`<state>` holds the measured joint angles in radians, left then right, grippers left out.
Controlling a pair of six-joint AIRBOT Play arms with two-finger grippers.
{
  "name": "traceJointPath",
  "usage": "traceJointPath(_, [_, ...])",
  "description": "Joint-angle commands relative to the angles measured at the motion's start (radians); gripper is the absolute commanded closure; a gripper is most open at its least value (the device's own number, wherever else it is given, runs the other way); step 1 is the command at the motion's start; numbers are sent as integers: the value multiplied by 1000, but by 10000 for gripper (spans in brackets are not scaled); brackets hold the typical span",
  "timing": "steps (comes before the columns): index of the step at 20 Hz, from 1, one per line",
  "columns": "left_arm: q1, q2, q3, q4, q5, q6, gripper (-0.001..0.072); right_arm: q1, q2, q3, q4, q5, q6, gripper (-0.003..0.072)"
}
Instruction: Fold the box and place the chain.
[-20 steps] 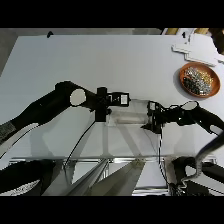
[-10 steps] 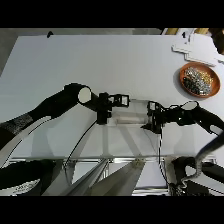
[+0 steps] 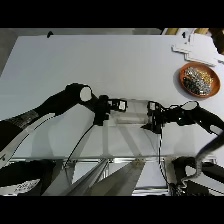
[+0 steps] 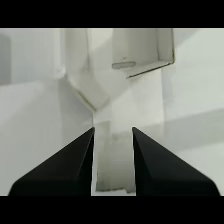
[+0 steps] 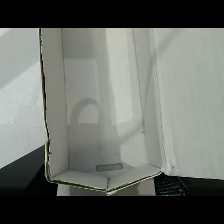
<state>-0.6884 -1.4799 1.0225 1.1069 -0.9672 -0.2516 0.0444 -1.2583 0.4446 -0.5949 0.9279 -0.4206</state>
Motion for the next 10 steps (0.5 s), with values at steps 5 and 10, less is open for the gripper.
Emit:
traceJointPath(5, [-39, -26, 0, -90, 71, 48, 440, 0, 1, 1, 0, 0, 0, 350])
traceJointPath(10, [-63, -68, 0, -148, 90, 46, 445, 0, 1, 1, 0, 0, 0, 350])
